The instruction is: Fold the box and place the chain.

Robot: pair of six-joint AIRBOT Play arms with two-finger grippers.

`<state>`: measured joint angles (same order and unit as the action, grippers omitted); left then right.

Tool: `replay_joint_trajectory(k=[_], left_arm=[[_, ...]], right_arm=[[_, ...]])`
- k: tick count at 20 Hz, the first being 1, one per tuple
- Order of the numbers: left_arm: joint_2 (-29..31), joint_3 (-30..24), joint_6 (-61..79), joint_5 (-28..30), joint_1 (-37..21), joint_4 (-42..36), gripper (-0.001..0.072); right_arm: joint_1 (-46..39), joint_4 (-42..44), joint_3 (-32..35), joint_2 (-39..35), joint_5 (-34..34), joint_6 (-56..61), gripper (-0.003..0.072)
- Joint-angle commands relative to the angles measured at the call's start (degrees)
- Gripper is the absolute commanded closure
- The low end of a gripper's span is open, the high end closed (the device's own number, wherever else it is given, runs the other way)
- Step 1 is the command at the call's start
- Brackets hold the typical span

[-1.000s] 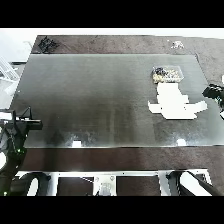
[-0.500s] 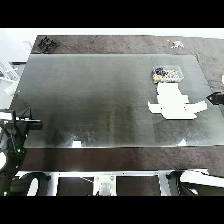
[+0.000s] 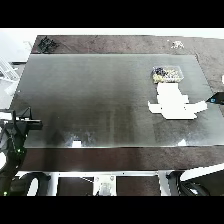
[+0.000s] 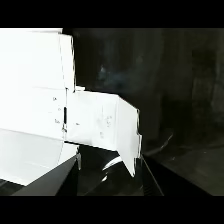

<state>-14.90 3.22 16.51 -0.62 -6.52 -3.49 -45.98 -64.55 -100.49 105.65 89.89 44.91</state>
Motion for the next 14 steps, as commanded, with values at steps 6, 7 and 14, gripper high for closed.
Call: replay_joint_trajectory(k=[6, 7, 14], left_arm=[[0.0, 0.0, 0.0, 0.0, 0.0, 0.0, 0.0689], [0.0, 0.0, 0.0, 0.0, 0.0, 0.0, 0.0689], [0.0, 0.0, 0.0, 0.0, 0.0, 0.0, 0.0689]], right_arm=[[1.4, -0.9, -2.3, 5.0, -0.6, -2.3, 0.0218], [1.2, -1.1, -2.3, 5.0, -1.2, -2.4, 0.0218], [0.2, 2.6, -11.2, 4.9, 1.9, -3.4, 0.0217]])
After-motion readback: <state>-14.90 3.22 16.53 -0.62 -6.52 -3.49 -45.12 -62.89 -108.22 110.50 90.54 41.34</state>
